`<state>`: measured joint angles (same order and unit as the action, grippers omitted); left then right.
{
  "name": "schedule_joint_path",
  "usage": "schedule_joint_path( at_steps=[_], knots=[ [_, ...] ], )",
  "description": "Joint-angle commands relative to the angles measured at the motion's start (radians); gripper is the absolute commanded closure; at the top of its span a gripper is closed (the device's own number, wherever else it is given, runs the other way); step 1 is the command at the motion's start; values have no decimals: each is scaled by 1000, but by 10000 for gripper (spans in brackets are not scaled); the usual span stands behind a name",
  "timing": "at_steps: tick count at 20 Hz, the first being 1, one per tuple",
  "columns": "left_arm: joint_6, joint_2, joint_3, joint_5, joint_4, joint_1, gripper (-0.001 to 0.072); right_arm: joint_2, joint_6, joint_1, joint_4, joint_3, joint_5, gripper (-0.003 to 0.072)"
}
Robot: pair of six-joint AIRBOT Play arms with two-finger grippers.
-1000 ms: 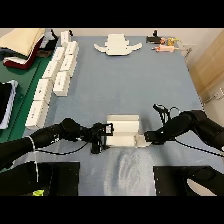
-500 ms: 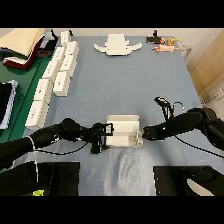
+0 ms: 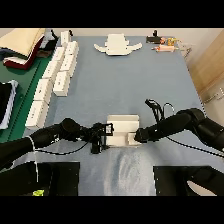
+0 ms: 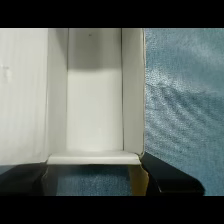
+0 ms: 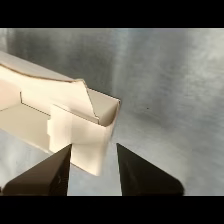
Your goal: Fold the box.
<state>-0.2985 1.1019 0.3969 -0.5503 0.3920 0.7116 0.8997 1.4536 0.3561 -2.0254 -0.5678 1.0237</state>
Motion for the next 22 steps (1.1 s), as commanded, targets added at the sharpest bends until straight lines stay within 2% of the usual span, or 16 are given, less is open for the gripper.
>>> schedule_joint_path(
  at_steps=[1,4,8,13,14,15,16,17,21,22],
  knots=[
    [0,0,1,0,0,-1,240,90,-90,85,91,-45,-23,282],
    [0,0,1,0,0,-1,240,167,-295,207,269,-140,8,282],
    [0,0,1,0,0,-1,240,278,-635,371,528,-243,151,282],
    [0,0,1,0,0,-1,240,358,-766,413,570,-260,168,286],
    [0,0,1,0,0,-1,240,362,-766,413,569,-260,172,390],
    [0,0,1,0,0,-1,240,364,-765,413,571,-260,172,543],
    [0,0,1,0,0,-1,240,364,-765,413,573,-260,172,635],
    [0,0,1,0,0,-1,240,364,-765,413,575,-260,172,681],
    [0,0,1,0,0,-1,240,364,-762,413,561,-261,172,680],
    [0,0,1,0,0,-1,240,364,-742,413,536,-267,177,589]
  ],
)
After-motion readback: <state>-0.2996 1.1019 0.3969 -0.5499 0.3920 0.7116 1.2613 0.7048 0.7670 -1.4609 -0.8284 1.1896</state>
